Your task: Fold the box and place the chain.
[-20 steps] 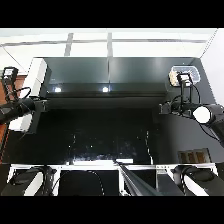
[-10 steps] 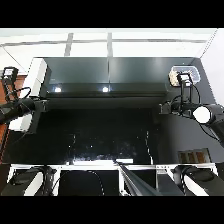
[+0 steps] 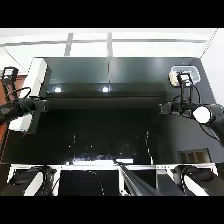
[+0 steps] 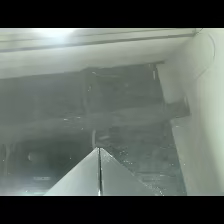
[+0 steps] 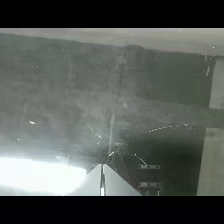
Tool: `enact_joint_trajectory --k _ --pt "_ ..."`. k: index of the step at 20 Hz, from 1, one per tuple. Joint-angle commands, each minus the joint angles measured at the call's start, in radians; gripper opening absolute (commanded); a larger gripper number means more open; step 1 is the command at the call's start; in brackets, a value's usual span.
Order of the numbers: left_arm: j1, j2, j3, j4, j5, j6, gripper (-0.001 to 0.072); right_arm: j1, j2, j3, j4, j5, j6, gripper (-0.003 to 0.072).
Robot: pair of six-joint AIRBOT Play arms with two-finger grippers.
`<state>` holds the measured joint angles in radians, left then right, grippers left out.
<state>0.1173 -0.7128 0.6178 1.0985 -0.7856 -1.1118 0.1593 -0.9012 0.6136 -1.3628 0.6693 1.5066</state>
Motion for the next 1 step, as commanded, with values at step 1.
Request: enact_joint_trajectory --k 1 --pt "0.0 0.001 0.0 0.0 0.0 0.001 0.0024 0.0 0.0 -0.001 0.0 0.0 0.0 0.0014"
